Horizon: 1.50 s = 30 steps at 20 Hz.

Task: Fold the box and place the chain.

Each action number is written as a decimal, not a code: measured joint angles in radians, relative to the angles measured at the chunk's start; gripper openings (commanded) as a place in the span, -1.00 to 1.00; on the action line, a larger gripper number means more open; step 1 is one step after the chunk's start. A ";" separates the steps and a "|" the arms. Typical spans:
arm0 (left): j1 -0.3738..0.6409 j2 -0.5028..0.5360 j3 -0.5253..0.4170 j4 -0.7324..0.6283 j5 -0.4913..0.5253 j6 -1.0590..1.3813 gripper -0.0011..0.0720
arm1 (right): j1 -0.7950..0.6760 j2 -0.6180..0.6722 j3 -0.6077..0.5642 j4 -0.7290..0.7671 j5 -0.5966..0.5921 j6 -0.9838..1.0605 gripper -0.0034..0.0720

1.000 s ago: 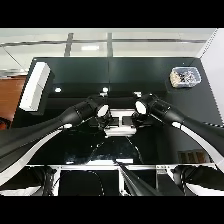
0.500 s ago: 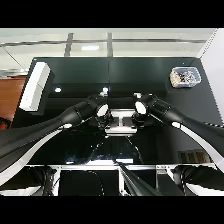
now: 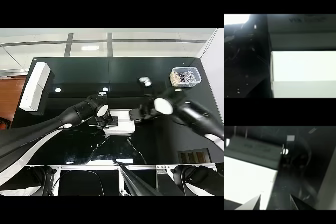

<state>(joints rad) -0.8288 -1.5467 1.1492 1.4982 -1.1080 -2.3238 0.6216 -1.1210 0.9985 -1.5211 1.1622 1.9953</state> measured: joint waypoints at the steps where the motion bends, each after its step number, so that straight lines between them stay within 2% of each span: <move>1: 0.000 0.000 0.000 0.002 -0.001 -0.004 -0.90 | -0.019 0.042 0.000 -0.052 0.011 -0.006 0.22; 5: 0.000 0.000 0.000 0.009 -0.003 -0.013 -0.90 | -0.159 0.140 -0.004 -0.323 0.035 -0.026 0.22; 6: 0.000 0.000 0.000 0.010 -0.003 -0.013 -0.90 | -0.213 0.146 -0.010 -0.368 0.011 -0.029 0.37; 7: 0.000 0.000 0.000 0.010 -0.002 -0.013 -0.90 | -0.278 0.149 -0.019 -0.402 -0.032 -0.029 0.88; 8: 0.000 0.000 0.000 0.010 -0.002 -0.013 -0.90 | -0.343 0.146 -0.028 -0.422 -0.087 -0.029 0.97; 11: 0.000 0.000 0.000 0.009 -0.002 -0.013 -0.90 | -0.546 0.078 -0.035 -0.376 -0.266 -0.027 0.96; 13: 0.000 0.000 0.000 0.009 -0.002 -0.013 -0.90 | -0.647 -0.017 0.018 -0.301 -0.328 -0.050 0.96; 16: 0.000 0.000 0.000 0.009 -0.002 -0.014 -0.90 | -0.743 -0.224 0.212 -0.234 -0.284 -0.074 0.96; 20: 0.000 0.000 0.000 0.008 -0.004 -0.015 -0.90 | -0.818 -0.559 0.593 -0.142 -0.074 -0.104 0.96; 23: 0.000 0.000 0.000 0.008 -0.008 -0.015 -0.90 | -0.857 -0.750 0.810 -0.068 0.018 -0.112 0.95; 26: 0.000 0.000 0.000 0.008 -0.011 -0.015 -0.90 | -0.882 -0.871 0.938 -0.030 0.046 -0.110 0.85; 30: 0.000 0.000 0.000 0.008 -0.013 -0.015 -0.90 | -0.901 -0.949 1.006 -0.011 0.008 -0.095 0.84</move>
<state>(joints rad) -0.8288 -1.5471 1.1496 1.5063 -1.1206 -2.3386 -0.2794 -2.0697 2.0045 -1.5326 1.1706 1.9007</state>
